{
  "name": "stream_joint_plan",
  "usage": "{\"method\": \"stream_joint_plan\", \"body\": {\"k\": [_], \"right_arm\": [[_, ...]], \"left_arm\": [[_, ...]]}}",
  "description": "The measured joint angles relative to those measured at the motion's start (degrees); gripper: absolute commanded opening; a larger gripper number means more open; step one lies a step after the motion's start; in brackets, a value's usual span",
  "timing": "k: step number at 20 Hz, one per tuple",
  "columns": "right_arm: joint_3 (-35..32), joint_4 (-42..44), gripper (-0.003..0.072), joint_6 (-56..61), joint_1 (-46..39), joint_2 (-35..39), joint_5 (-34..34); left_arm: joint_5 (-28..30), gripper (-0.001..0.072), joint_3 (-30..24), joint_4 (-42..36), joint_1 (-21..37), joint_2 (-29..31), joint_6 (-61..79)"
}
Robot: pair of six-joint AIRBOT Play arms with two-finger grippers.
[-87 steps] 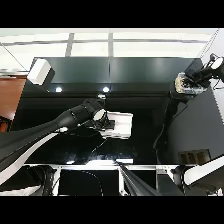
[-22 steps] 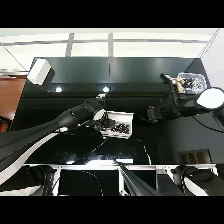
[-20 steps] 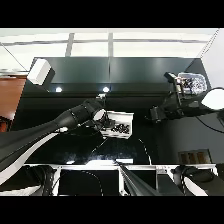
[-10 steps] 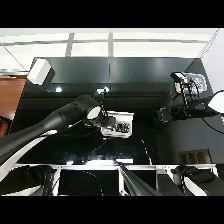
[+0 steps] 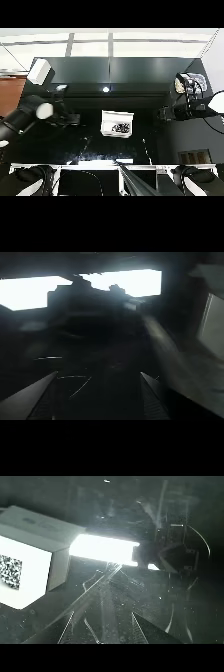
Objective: Fold the box and place the chain.
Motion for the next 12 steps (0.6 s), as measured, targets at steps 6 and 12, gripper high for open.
{"method": "stream_joint_plan", "body": {"k": [6,12], "right_arm": [[0.0,-0.2,0.0439,3.2,0.0,0.0,0.0],[0.0,0.1,0.0439,4.4,0.0,0.0,0.0]], "left_arm": [[-1.1,0.0716,-9.5,-43.3,18.2,-3.0,58.3],[2.4,0.0713,-10.9,-52.8,14.7,-7.4,113.2]]}}
